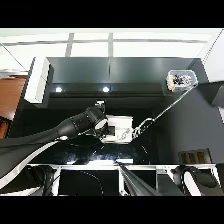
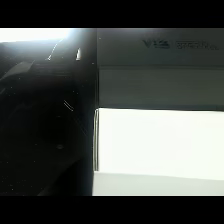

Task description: Fold the box and place the chain.

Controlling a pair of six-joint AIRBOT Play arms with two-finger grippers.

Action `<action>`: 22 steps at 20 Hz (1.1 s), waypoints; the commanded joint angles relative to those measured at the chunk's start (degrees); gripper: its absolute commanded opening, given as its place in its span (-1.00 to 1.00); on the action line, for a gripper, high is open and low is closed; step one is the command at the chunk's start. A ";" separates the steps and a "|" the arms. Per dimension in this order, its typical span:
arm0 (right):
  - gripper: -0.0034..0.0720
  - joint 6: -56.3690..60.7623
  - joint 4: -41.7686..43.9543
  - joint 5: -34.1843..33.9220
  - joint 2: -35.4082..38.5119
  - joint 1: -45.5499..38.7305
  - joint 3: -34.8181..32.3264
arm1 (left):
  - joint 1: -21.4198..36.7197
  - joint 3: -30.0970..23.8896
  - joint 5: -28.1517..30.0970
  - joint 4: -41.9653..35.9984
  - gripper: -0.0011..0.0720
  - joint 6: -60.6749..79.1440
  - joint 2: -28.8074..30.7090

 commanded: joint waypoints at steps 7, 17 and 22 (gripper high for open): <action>-0.81 1.92 9.57 -10.08 0.37 24.04 -21.86 | 0.02 -0.02 -0.02 0.00 -0.88 0.02 0.00; -0.81 3.04 13.09 -27.54 -13.33 35.74 -26.32 | 0.02 -0.02 -0.04 0.00 -0.88 0.02 0.00; -0.81 2.54 13.62 -28.81 -16.50 38.69 -26.32 | 0.02 -0.02 -0.02 0.00 -0.88 0.00 0.00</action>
